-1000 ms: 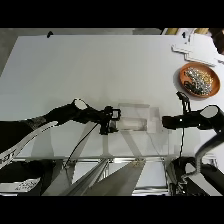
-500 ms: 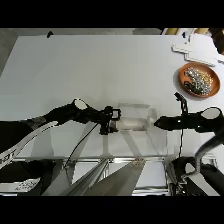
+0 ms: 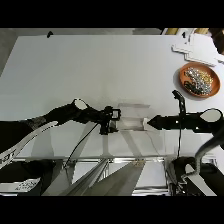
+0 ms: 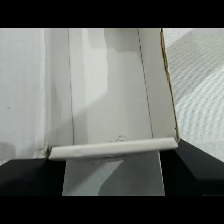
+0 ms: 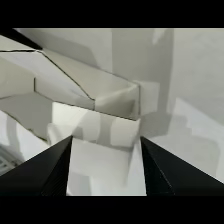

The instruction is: Fold the box and place the chain.

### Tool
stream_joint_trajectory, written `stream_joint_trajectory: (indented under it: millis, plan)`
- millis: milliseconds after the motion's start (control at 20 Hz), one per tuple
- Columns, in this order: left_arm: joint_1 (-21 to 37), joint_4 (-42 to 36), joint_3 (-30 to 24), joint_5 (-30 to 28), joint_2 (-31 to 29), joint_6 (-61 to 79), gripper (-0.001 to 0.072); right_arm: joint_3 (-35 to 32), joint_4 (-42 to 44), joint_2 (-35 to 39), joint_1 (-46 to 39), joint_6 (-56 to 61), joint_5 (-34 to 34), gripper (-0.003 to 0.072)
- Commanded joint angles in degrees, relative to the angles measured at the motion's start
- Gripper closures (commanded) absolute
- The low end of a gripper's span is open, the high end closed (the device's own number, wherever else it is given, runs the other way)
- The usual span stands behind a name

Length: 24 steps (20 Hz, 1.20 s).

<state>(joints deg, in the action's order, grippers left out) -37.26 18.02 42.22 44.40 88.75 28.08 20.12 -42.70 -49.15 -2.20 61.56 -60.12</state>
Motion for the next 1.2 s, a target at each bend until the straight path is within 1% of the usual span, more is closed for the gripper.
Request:
stream_joint_trajectory:
  millis: [0, 200, 350, 450, 550, 650, 750, 950, 1150]
  plan:
    - [0.04, 0.02, -0.02, -0.02, -0.02, 0.00, 0.0501, 0.00, 0.55, 0.22, 5.16, 1.95, 3.21, 0.0210]
    - [0.04, 0.02, -0.02, 0.00, -0.02, 0.00, 0.0501, 1.40, -2.34, 0.22, 11.63, 7.85, 7.39, 0.0212]
    - [0.04, 0.02, -0.02, -0.02, -0.02, 0.00, 0.0501, 4.66, -9.40, 0.20, 16.02, 16.57, 10.03, 0.0214]
    - [0.04, 0.02, -0.02, -0.02, -0.02, 0.00, 0.0501, 5.77, -13.11, 0.13, 18.78, 22.45, 11.15, 0.0246]
    - [0.04, 0.02, -0.02, -0.02, -0.02, 0.00, 0.0501, 6.82, -18.49, -0.83, 22.29, 29.77, 11.19, 0.0257]
    - [0.04, 0.02, -0.02, 0.00, -0.02, 0.02, 0.0501, 8.09, -24.65, -2.69, 25.86, 37.35, 10.40, 0.0256]
    - [0.04, 0.02, -0.02, 0.00, -0.02, 0.00, 0.0501, 9.22, -28.15, -4.63, 28.33, 43.91, 9.88, 0.0255]
    - [0.02, 0.02, -0.02, 0.00, -0.02, 0.00, 0.0501, 12.28, -33.22, -9.68, 32.46, 51.65, 9.66, 0.0255]
    - [0.04, 0.02, -0.02, 0.00, -0.02, 0.00, 0.0501, 17.57, -37.86, -15.74, 36.79, 57.70, 8.66, 0.0255]
